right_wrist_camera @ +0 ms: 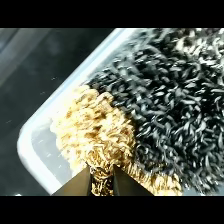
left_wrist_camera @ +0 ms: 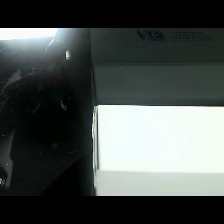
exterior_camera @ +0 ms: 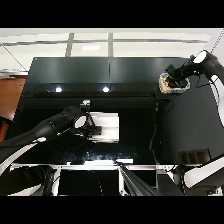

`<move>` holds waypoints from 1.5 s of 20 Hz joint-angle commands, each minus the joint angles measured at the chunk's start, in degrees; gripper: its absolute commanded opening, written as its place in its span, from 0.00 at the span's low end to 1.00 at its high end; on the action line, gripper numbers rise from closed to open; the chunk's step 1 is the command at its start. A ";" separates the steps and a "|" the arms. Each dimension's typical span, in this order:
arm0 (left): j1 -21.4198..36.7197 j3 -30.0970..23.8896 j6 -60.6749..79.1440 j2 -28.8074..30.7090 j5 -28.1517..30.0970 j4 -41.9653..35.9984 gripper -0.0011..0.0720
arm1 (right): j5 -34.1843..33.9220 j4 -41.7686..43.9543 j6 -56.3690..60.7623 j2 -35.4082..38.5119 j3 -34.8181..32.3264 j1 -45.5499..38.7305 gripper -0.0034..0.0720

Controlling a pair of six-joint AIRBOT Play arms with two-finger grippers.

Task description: Fold the box and place the chain.

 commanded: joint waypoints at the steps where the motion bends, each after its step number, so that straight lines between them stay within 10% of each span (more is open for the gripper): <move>1: -0.02 -0.02 0.04 0.04 -0.04 0.00 0.06 | 1.95 0.52 -5.55 3.93 0.13 -1.77 0.08; 9: -0.02 -0.02 0.04 0.02 -1.01 0.22 0.06 | 0.83 14.80 -21.73 23.12 1.31 -6.71 0.08; 19: -0.04 -0.02 0.04 0.02 -0.98 0.15 0.06 | 19.78 18.73 -27.69 37.11 21.18 -6.01 0.08; 30: -0.04 -0.02 0.04 0.04 -1.14 0.15 0.06 | 34.40 14.45 -29.99 40.17 18.12 18.78 0.08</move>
